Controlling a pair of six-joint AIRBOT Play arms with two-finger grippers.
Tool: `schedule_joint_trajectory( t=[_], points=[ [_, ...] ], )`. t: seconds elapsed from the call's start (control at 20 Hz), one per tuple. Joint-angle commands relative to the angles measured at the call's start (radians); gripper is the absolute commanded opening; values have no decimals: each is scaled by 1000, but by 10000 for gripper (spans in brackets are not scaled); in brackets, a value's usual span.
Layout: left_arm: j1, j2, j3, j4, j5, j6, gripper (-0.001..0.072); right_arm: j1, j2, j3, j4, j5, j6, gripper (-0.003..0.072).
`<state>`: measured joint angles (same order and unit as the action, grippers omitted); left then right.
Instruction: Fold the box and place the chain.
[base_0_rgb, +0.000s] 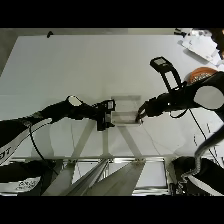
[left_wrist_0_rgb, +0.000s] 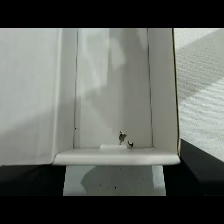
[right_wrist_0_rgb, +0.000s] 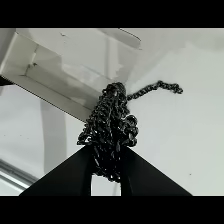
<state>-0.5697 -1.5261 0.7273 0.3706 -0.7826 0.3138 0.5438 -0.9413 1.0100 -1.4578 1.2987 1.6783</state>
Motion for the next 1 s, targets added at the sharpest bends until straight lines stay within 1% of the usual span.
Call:
schedule_joint_trajectory(
  t=[0.0,0.2,0.7,0.8,0.95],
  points=[
    [1,0,0,0,1,0,342,-6,-5,-63,22,-58,-5,6],
    [1,1,0,0,1,0,342,-6,-21,-97,68,-124,-11,5],
    [1,1,0,0,0,0,342,-6,-154,-164,86,-188,-11,5],
    [1,1,0,0,0,0,342,-6,-159,-194,87,-216,-11,6],
    [1,1,0,0,0,0,342,-6,-159,-207,90,-227,-12,10]
  ],
)
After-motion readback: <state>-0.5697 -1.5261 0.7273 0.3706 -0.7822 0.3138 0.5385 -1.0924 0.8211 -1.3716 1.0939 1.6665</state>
